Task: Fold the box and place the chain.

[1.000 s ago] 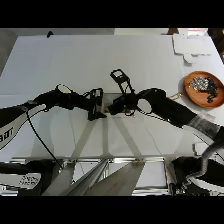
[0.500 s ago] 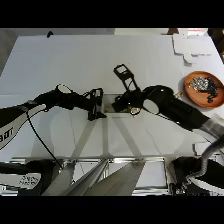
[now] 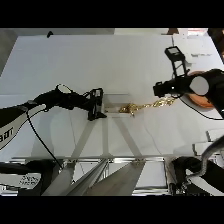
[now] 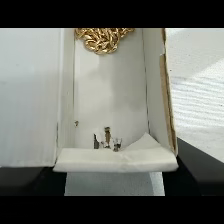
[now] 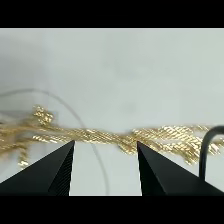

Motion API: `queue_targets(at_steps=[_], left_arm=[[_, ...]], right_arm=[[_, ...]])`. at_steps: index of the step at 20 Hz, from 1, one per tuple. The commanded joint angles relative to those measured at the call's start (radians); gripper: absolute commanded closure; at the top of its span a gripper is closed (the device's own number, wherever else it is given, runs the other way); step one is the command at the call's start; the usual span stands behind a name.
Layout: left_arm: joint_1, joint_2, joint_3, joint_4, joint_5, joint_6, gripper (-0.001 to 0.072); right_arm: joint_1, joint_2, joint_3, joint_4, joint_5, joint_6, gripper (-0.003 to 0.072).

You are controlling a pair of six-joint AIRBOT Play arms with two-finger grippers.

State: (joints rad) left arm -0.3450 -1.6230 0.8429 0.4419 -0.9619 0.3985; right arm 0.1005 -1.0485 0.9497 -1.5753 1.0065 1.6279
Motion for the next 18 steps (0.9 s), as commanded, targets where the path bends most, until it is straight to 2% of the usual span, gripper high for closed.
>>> queue_targets(at_steps=[1,3,5,9,13,18], left_arm=[[0.001,0.000,0.000,0.000,0.000,0.000,0.0552],[0.001,0.001,0.000,0.000,0.000,0.000,0.0552],[0.001,0.001,0.000,0.000,0.000,0.000,0.0552],[0.001,0.001,0.000,0.000,0.000,0.000,0.0552],[0.001,0.001,0.000,0.000,0.000,0.000,0.0552],[0.001,0.001,0.000,0.000,0.000,0.000,0.0552]], right_arm=[[-0.149,-0.028,-0.001,-0.003,0.114,-0.011,0.0209],[-0.188,-0.067,-0.001,0.010,0.149,-0.008,0.0206],[-0.191,-0.114,-0.001,0.013,0.157,-0.008,0.0132],[-0.191,-0.231,-0.001,0.058,0.119,0.021,0.0125],[-0.191,-0.335,-0.001,0.048,0.029,0.097,0.0108],[-0.191,-0.397,-0.001,-0.026,-0.036,0.330,0.0105]])
